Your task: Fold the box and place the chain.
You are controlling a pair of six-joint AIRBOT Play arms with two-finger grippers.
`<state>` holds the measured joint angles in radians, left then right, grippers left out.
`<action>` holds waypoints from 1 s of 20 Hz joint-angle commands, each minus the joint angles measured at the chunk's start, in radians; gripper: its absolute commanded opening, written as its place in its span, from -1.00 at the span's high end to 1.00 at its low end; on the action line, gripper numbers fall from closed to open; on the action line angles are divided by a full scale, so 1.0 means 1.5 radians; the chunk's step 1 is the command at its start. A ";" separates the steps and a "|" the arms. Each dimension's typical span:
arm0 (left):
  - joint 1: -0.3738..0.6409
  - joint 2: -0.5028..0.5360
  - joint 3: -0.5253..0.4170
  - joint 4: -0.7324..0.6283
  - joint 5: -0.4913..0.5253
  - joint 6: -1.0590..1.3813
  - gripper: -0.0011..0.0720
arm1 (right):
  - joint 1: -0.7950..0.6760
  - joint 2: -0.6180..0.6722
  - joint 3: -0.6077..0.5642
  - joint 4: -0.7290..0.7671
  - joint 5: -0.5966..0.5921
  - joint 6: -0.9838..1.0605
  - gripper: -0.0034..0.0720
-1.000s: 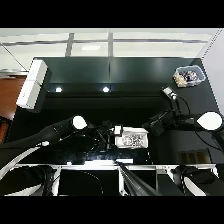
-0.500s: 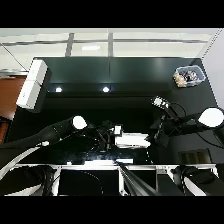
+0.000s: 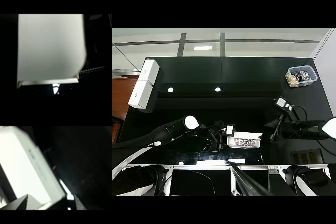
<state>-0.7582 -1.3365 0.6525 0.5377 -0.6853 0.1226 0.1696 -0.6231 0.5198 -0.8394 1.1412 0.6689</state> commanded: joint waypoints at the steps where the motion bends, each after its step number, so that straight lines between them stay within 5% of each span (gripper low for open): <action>1: 0.000 0.000 0.000 0.000 -0.001 0.000 -0.12 | -0.007 0.032 -0.104 0.158 -0.126 -0.100 -0.97; 4: 0.000 0.000 0.000 0.000 -0.001 0.000 -0.12 | 0.023 0.032 -0.138 0.153 -0.153 -0.146 -0.97; 10: 0.000 0.000 0.000 0.000 0.001 0.000 -0.12 | 0.024 0.032 -0.138 0.088 -0.053 -0.250 -0.97; 20: 0.000 0.000 0.000 0.000 0.001 0.000 -0.13 | 0.105 0.032 -0.138 0.054 -0.100 -0.266 -0.94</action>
